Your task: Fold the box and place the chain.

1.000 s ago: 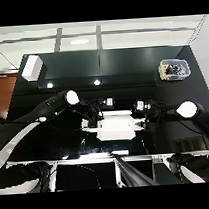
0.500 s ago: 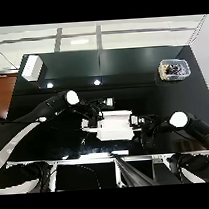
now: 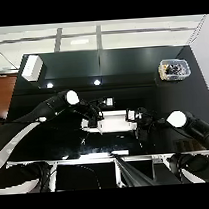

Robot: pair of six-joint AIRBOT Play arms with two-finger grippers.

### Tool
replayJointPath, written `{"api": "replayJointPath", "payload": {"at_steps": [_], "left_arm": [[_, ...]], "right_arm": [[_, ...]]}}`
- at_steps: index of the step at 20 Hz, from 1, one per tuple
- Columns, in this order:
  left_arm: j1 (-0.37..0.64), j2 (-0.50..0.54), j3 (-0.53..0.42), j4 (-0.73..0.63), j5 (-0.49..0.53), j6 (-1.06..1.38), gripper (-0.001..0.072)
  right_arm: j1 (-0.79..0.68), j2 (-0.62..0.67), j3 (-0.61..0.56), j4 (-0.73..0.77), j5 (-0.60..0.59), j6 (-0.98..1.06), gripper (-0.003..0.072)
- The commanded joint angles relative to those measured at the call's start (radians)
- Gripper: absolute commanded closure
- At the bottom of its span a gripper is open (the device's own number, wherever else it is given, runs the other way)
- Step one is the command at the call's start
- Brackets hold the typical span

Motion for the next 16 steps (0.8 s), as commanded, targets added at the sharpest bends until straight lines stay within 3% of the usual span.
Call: {"api": "replayJointPath", "payload": {"at_steps": [1,16], "left_arm": [[0.000,0.000,0.002,0.000,-0.001,0.001,0.0685],[-0.004,0.005,0.003,0.004,-0.002,0.035,0.0685]], "right_arm": [[-0.031,0.001,0.012,-0.019,-0.001,-0.017,0.0083],[-0.105,0.001,0.011,0.132,-0.043,-0.151,0.0084]]}}
